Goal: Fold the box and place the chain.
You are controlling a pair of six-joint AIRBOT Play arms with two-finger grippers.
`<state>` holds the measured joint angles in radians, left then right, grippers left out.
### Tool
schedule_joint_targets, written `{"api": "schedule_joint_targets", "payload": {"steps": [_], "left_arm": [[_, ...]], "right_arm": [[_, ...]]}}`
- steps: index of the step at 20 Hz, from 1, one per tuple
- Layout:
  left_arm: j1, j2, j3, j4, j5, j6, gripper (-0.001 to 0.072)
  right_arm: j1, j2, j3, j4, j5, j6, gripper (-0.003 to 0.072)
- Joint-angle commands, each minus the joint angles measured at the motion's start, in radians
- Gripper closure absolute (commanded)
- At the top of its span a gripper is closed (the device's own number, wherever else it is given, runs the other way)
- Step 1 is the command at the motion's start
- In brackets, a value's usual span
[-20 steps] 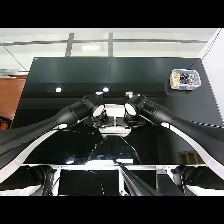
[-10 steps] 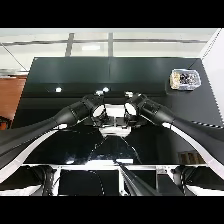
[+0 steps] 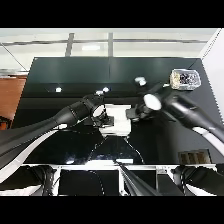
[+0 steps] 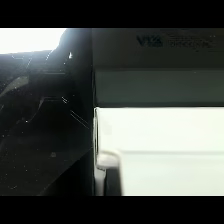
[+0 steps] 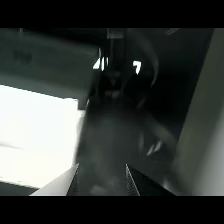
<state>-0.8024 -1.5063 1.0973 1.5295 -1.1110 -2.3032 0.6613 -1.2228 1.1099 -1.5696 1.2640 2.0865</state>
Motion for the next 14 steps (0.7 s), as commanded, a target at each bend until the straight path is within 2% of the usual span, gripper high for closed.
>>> {"api": "schedule_joint_targets", "payload": {"steps": [1, 3, 5, 6, 7, 8, 10, 12, 14], "left_arm": [[0.001, 0.0, 0.0, 0.0, -0.002, -0.001, 0.0684], [0.001, 0.0, 0.0, -0.001, -0.002, -0.001, 0.0684], [0.001, 0.0, 0.0, -0.001, -0.002, -0.001, 0.0684], [0.001, 0.0, 0.0, 0.0, -0.002, -0.001, 0.0684], [0.001, 0.0, 0.0, 0.0, -0.001, -0.001, 0.0684], [0.001, 0.0, 0.0, 0.0, 0.002, -0.001, 0.0684], [0.001, 0.0, 0.0, 0.0, 0.005, -0.001, 0.0683], [0.001, 0.0, 0.0, -0.001, 0.002, -0.001, 0.0683], [0.001, 0.0, 0.0, -0.001, -0.003, -0.001, 0.0683]], "right_arm": [[-0.09, 0.135, -0.002, -0.344, -0.014, -0.026, 0.0347], [-0.214, 0.122, -0.015, -0.476, -0.083, -0.027, 0.0347], [-0.386, 0.089, -0.03, -0.463, -0.217, -0.019, 0.0339], [-0.472, 0.057, -0.03, -0.441, -0.286, 0.001, 0.0147], [-0.549, 0.019, -0.03, -0.39, -0.358, 0.002, -0.0008], [-0.625, -0.031, -0.029, -0.284, -0.431, -0.027, -0.0014], [-0.725, -0.146, 0.009, -0.039, -0.482, -0.229, -0.0014], [-0.776, -0.271, 0.137, 0.042, -0.444, -0.237, -0.0014], [-0.818, -0.402, 0.326, 0.115, -0.331, -0.139, -0.0014]]}}
